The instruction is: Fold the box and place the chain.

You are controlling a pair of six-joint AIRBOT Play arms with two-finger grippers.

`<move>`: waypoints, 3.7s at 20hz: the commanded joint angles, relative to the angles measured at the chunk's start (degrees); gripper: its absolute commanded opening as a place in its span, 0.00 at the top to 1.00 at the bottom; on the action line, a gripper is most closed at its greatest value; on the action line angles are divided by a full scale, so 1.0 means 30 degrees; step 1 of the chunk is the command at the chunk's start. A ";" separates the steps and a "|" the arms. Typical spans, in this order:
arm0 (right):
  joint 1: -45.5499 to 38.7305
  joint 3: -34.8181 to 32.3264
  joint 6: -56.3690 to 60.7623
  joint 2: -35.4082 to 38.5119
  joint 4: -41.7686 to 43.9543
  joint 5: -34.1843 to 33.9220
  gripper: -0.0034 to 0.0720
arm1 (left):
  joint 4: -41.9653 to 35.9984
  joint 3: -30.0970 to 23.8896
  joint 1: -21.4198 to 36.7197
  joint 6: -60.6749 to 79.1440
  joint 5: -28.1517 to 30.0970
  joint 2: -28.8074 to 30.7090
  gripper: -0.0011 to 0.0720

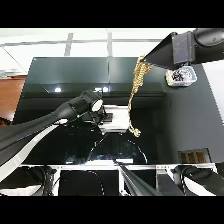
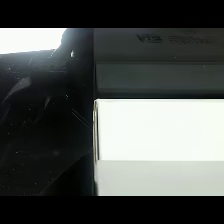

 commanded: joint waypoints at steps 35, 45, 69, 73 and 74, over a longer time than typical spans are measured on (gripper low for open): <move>-0.0204 -1.5089 -0.1100 -0.0029 0.0554 -0.5552 0.38 | 0.0015 0.0007 0.0015 0.0000 0.0029 0.0000 0.95; 0.1588 -2.3686 -1.7704 0.3118 -0.4510 -1.3355 0.02 | 0.0007 0.0007 0.0015 0.0000 0.0000 0.0000 0.95; 0.2229 -2.3525 -2.2629 0.0554 -0.0925 -1.4345 0.93 | 0.0007 0.0007 0.0007 0.0000 0.0000 0.0000 0.95; 0.1851 -2.1136 -1.6254 0.3228 -0.2980 -1.1555 0.93 | 0.0015 0.0007 0.0007 0.0000 0.0000 0.0000 0.95; 0.1639 -2.0232 -1.5249 0.3891 -0.3002 -1.0324 0.93 | 0.0007 0.0007 0.0007 0.0000 0.0000 0.0000 0.95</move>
